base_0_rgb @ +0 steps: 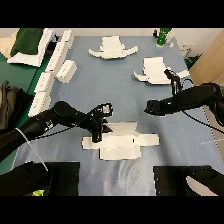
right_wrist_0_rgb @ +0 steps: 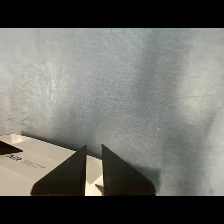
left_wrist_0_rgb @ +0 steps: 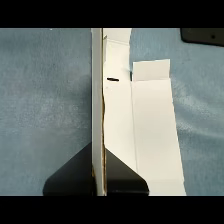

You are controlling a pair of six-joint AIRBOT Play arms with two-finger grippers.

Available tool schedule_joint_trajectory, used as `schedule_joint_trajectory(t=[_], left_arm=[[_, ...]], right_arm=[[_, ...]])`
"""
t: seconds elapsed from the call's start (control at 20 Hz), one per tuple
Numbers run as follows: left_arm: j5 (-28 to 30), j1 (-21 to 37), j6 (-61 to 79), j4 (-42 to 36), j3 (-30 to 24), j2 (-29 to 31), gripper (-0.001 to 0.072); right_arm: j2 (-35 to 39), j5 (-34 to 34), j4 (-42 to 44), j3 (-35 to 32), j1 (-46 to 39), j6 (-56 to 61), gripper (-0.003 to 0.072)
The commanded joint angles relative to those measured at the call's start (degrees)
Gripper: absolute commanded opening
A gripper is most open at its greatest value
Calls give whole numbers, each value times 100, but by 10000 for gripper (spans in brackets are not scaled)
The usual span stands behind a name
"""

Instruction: Fold the box.

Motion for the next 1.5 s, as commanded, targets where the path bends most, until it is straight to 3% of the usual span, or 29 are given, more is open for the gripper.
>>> schedule_joint_trajectory(t=[0.0, 0.5, 0.9, 1.1, 1.3, 1.45], left_arm=[[11, 4, 20, -286, -4, -173, 14], [295, -210, 17, -332, -136, -192, 15], [157, -210, 15, -330, -203, -192, 15], [-192, -210, 15, -326, -203, -192, 15], [-114, -208, 17, -326, -201, -192, 15], [-101, -208, 17, -328, -201, -192, 15]], right_arm=[[2, 2, 2, -2, 50, -9, 141], [2, 4, 2, -2, 63, -39, 141], [4, -2, 4, -2, 63, -44, 141], [2, -140, 4, -2, 63, -42, 141], [4, -291, -7, -2, 61, -24, 139], [46, -671, -44, -4, 63, 61, 79]])
